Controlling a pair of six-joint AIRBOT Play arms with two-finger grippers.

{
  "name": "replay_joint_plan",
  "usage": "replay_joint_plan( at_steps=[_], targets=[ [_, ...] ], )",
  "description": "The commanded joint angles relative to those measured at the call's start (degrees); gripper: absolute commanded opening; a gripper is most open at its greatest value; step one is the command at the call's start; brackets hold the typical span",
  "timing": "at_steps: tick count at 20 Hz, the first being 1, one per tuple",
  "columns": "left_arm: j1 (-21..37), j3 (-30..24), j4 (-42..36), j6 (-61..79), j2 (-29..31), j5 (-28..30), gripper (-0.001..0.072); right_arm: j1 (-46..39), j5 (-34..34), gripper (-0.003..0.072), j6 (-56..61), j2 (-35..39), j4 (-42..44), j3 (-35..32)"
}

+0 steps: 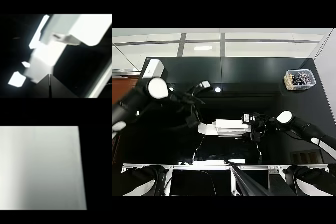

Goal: Fold the box and place the chain.

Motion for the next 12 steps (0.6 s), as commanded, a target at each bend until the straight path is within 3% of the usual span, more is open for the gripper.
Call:
replay_joint_plan(
  at_steps=[1, 3, 5, 9, 12],
  targets=[
    [-0.8, -12.9, -20.0, -4.2, 4.5, 5.5, 0.0025, 0.0, -0.1, 0.0490, 0.0, 0.0, 0.0, 0.0],
    [-2.1, -18.1, -28.7, -0.3, 3.7, 10.8, 0.0026, 0.0, -0.1, 0.0490, 0.0, 0.0, 0.0, 0.0],
    [-2.9, -21.1, -35.3, 3.6, 3.1, 20.1, 0.0026, 0.0, -0.1, 0.0490, 0.0, 0.0, 0.0, 0.0],
    [-2.8, -21.6, -53.1, 20.1, 2.6, 37.2, 0.0028, 0.0, -0.1, 0.0490, 0.0, 0.0, 0.0, 0.0],
    [-2.8, -21.6, -56.4, 24.7, 1.4, 45.2, 0.0027, 0.0, -0.1, 0.0490, 0.0, 0.0, 0.0, 0.0]
  ],
)
